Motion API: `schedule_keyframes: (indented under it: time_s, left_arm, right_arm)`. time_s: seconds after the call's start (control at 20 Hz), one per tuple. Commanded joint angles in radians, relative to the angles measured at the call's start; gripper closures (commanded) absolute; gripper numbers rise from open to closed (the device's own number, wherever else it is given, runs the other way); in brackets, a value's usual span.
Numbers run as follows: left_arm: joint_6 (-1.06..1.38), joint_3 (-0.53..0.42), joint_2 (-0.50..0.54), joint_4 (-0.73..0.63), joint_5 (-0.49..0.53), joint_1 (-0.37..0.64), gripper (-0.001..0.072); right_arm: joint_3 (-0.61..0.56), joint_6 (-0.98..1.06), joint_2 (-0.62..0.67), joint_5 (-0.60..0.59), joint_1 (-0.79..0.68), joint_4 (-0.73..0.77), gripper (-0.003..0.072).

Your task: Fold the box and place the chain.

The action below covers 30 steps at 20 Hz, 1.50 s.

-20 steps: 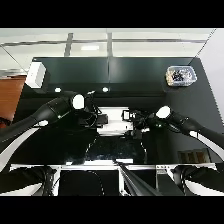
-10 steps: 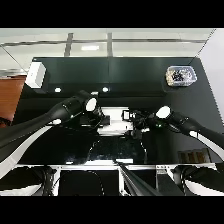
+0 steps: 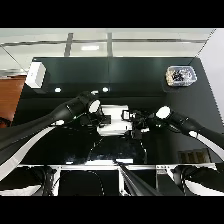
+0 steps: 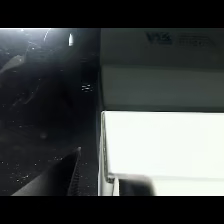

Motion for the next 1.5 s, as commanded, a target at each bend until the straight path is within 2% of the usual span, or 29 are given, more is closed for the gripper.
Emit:
schedule_keyframes:
  time_s: [0.0, 0.9, 0.95, 1.0, 1.05, 1.4, 1.45]
  left_arm:
    - [-0.006, 0.003, -0.001, -0.008, 0.014, -0.002, 0.0434]
    - [0.012, 0.002, -0.026, -0.042, 0.006, -0.002, 0.0435]
    - [0.012, 0.002, -0.026, -0.045, 0.007, -0.001, 0.0492]
    - [0.013, 0.003, -0.026, -0.045, 0.007, -0.001, 0.0633]
    - [0.013, 0.003, -0.026, -0.045, 0.010, -0.001, 0.0682]
    - [0.012, 0.004, -0.025, -0.047, 0.011, 0.000, 0.0678]
    - [0.012, 0.004, -0.024, -0.050, 0.011, 0.001, 0.0654]
  right_arm:
    - [0.001, -0.002, 0.000, 0.000, 0.001, -0.001, 0.0620]
    - [0.001, -0.002, 0.000, 0.000, 0.001, -0.001, 0.0619]
    - [0.001, -0.002, 0.000, 0.000, 0.001, -0.001, 0.0620]
    - [0.001, -0.001, 0.000, 0.000, 0.001, -0.001, 0.0620]
    - [0.001, -0.001, 0.000, 0.000, 0.001, -0.001, 0.0620]
    - [0.001, -0.001, 0.000, 0.000, 0.001, -0.001, 0.0620]
    - [0.001, -0.001, 0.000, 0.000, 0.001, -0.001, 0.0620]
